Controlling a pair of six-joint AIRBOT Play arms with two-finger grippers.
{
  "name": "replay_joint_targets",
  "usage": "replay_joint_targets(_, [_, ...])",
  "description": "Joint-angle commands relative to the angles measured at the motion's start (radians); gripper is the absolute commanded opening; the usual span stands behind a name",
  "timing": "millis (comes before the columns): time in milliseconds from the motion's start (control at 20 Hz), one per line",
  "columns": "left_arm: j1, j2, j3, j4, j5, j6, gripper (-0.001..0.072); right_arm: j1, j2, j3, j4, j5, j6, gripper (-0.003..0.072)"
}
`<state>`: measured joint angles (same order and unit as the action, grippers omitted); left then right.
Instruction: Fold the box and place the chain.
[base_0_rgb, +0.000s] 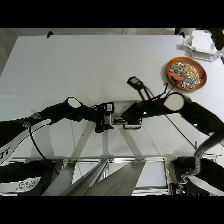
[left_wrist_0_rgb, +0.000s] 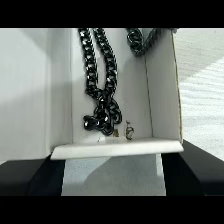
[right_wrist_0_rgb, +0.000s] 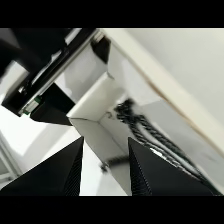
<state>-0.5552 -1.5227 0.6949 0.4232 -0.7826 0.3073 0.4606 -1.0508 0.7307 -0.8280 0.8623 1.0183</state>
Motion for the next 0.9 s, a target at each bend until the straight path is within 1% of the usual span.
replay_joint_targets(0, [0.0, -0.001, 0.0, 0.0, 0.0, 0.0, 0.0321, -0.166, 0.153, 0.01, -0.129, 0.089, 0.113, 0.0315])
replay_joint_targets(100, [0.0, -0.001, 0.0, 0.0, 0.0, 0.0, 0.0321, -0.282, 0.2, 0.01, -0.337, 0.094, 0.271, 0.0316])
replay_joint_targets(150, [0.0, -0.001, 0.0, 0.0, 0.0, 0.0, 0.0321, -0.335, 0.196, 0.01, -0.433, 0.095, 0.347, 0.0323])
replay_joint_targets(200, [0.0, -0.001, 0.0, 0.0, 0.0, 0.0, 0.0321, -0.393, 0.18, 0.01, -0.507, 0.092, 0.402, 0.0326])
replay_joint_targets(250, [0.0, -0.001, 0.0, 0.0, 0.0, 0.0, 0.0321, -0.443, 0.156, 0.009, -0.532, 0.081, 0.429, 0.0326])
replay_joint_targets(400, [0.0, -0.001, 0.0, 0.0, 0.0, 0.0, 0.0321, -0.549, 0.039, 0.009, -0.53, -0.032, 0.464, 0.0325])
replay_joint_targets(550, [0.0, -0.001, 0.0, 0.0, 0.0, 0.0, 0.0321, -0.579, -0.114, 0.009, -0.53, -0.184, 0.575, 0.0322])
replay_joint_targets(600, [0.0, -0.001, 0.0, 0.0, 0.0, 0.0, 0.0321, -0.579, -0.162, 0.009, -0.529, -0.237, 0.584, 0.0308])
replay_joint_targets(650, [0.0, -0.001, 0.0, 0.0, 0.0, 0.0, 0.0321, -0.579, -0.2, 0.009, -0.527, -0.274, 0.599, 0.0237])
replay_joint_targets(700, [0.0, -0.001, 0.0, 0.0, 0.0, 0.0, 0.0321, -0.579, -0.231, 0.009, -0.528, -0.303, 0.629, 0.0226])
replay_joint_targets(850, [0.0, -0.001, 0.0, 0.0, 0.0, 0.0, 0.0321, -0.579, -0.285, 0.009, -0.527, -0.384, 0.658, 0.0227])
